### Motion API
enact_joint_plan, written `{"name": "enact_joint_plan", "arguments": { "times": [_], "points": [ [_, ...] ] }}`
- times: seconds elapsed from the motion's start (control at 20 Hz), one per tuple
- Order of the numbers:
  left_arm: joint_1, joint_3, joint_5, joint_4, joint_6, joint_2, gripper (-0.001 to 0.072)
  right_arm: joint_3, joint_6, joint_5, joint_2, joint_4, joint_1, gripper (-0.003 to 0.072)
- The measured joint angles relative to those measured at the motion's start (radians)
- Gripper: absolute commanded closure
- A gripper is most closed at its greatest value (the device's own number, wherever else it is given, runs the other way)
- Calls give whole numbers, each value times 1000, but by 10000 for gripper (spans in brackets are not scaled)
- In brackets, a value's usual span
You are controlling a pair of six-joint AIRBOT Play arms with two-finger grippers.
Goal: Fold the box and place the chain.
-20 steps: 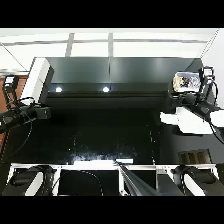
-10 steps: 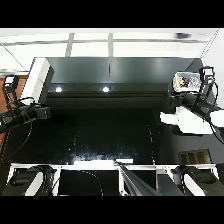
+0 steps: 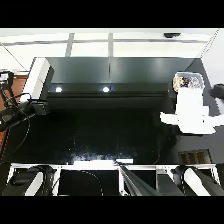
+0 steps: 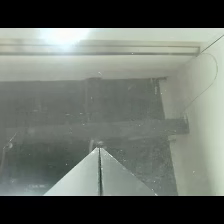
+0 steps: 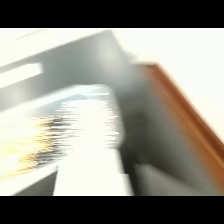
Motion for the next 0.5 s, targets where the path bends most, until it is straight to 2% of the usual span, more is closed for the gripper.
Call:
{"name": "enact_joint_plan", "arguments": {
  "times": [0.05, 0.1, 0.3, 0.5],
  "points": [
    [0, 0, 2, 0, 0, -1, 340, 42, 3, 64, -52, -10, -90, -34],
    [0, 0, 2, 0, 0, -5, -3, 85, 3, 134, -103, -25, -163, -34],
    [0, 0, 4, -1, -3, -26, 1, 294, -22, 449, -328, -111, -348, -34],
    [0, 0, -7, -19, -3, -38, 1, 470, -103, 741, -513, -129, -401, -34]
  ]
}}
